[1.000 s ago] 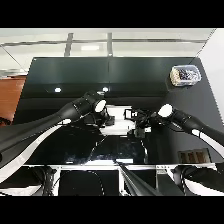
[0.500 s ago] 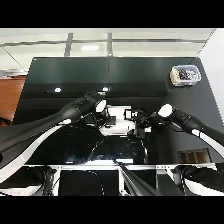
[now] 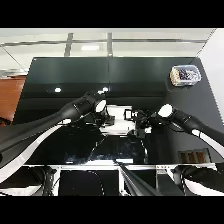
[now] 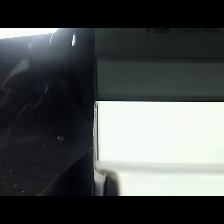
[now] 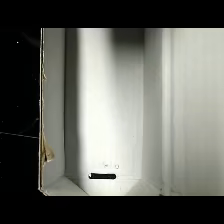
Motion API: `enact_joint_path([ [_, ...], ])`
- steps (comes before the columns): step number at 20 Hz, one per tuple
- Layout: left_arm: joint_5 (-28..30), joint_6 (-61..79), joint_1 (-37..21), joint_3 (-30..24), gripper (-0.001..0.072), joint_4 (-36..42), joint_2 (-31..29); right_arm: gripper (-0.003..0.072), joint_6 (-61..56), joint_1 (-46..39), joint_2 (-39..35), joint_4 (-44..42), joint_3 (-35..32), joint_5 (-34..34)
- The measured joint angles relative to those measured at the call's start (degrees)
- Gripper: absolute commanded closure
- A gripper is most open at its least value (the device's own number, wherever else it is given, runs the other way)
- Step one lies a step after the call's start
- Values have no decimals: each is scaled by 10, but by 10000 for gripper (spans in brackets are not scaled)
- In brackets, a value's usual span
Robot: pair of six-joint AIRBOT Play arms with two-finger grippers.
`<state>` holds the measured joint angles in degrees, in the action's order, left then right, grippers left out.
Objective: Fold the box and place the chain.
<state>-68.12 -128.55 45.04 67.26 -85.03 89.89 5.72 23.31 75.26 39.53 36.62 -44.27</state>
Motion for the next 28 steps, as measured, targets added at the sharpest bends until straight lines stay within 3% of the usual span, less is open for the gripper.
enact_joint_path([
  [12,29,-2,0,0,685,0,0,86,-53,-1,-83,101,0,-18],
  [13,30,-2,0,0,685,0,0,166,-54,-1,-84,104,0,-15],
  [16,34,-2,0,0,684,0,0,497,-54,-1,-84,99,0,-8],
  [28,32,-3,0,0,684,0,0,497,-55,0,-26,-66,0,12],
])
